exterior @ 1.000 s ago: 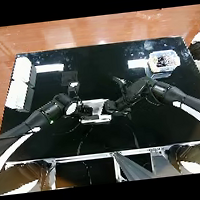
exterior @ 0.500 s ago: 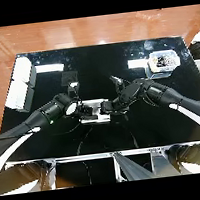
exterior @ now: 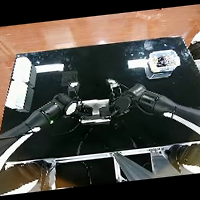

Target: Fold the box and place the chain.

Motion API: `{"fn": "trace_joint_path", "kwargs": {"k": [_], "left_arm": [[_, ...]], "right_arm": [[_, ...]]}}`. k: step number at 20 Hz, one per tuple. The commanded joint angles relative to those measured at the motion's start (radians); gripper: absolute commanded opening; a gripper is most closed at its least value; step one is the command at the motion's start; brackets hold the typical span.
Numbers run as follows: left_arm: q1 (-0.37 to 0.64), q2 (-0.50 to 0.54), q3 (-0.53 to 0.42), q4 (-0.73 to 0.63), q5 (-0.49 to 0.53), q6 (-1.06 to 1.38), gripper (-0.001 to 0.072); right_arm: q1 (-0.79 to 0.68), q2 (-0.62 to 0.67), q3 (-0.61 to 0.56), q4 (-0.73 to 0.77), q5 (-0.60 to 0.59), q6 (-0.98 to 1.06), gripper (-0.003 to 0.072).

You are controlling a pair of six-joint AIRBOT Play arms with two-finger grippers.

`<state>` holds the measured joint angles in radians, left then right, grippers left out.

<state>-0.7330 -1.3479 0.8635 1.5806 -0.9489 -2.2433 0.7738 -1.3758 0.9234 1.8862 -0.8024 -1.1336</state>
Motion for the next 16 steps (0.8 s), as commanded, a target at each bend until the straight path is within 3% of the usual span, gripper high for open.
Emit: {"fn": "trace_joint_path", "kwargs": {"k": [1,7,15,16], "left_arm": [[-0.001,0.000,0.000,0.000,-0.001,0.000,0.0018],[-0.001,0.000,0.000,0.000,-0.001,0.000,0.0018],[-0.001,0.000,0.000,0.000,-0.002,0.015,0.0018],[-0.001,0.000,0.000,0.000,-0.001,0.015,0.0018]], "right_arm": [[0.041,0.000,0.001,-0.092,0.025,0.118,0.0352],[0.041,-0.002,0.006,-0.145,0.006,0.229,0.0351],[0.041,-0.084,0.140,-0.230,-0.166,0.250,0.0348],[0.041,-0.090,0.140,-0.230,-0.179,0.252,0.0277]]}}
